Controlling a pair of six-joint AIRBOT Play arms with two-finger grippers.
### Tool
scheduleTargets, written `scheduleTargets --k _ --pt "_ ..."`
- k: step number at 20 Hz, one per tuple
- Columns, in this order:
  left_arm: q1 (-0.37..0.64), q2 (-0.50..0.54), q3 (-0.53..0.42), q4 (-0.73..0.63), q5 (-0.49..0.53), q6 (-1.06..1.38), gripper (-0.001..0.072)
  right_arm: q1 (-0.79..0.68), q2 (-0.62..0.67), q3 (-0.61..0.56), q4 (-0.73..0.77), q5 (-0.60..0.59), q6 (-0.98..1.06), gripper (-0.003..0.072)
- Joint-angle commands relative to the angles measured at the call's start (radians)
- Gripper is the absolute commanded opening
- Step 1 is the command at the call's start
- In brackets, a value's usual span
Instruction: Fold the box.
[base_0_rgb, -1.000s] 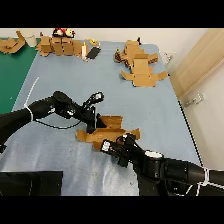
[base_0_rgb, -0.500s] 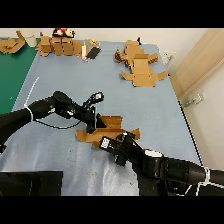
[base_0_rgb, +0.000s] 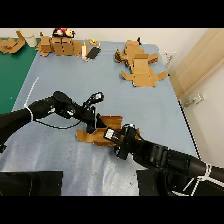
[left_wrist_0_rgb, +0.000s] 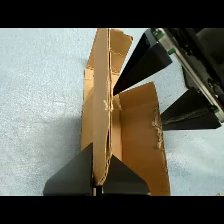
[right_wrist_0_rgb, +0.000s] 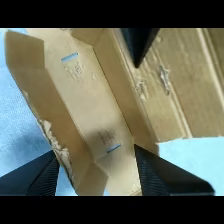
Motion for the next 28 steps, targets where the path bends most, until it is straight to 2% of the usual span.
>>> scheduleTargets --k 1,4,7,11,13,16,19,21,23,28 --pt "-0.001 0.0 0.0 0.0 0.0 0.0 0.0011 -0.09 0.046 0.001 0.19 0.021 -0.259 0.072" --pt "-0.001 0.0 0.0 0.0 0.0 0.0 0.0011 -0.099 0.114 0.0 0.206 -0.031 -0.328 0.072" --pt "-0.001 0.0 0.0 0.0 0.0 0.0 0.0012 -0.149 0.114 -0.014 0.233 0.008 -0.408 0.072" --pt "-0.001 0.0 0.0 0.0 0.0 0.0 0.0011 -0.258 0.098 -0.019 0.399 0.055 -0.634 0.072" --pt "-0.001 0.0 0.0 0.0 0.0 0.0 0.0012 -0.323 0.094 -0.019 0.534 0.066 -0.827 0.072" --pt "-0.001 0.0 0.0 0.0 0.0 0.0 0.0011 -0.434 0.056 -0.018 0.835 0.058 -1.198 0.072" --pt "-0.001 0.0 0.0 0.0 0.0 0.0 0.0011 -0.532 -0.038 0.015 1.055 -0.041 -1.478 0.072" --pt "-0.001 0.0 0.0 0.0 0.0 0.0 0.0011 -0.586 -0.119 0.065 1.09 -0.13 -1.552 0.072" --pt "-0.001 0.0 0.0 0.0 0.0 0.0 0.0011 -0.608 -0.2 0.116 1.089 -0.169 -1.552 0.072" --pt "-0.001 0.0 0.0 0.0 0.0 0.0 0.0012 -0.608 -0.293 0.169 1.089 -0.201 -1.526 0.072"
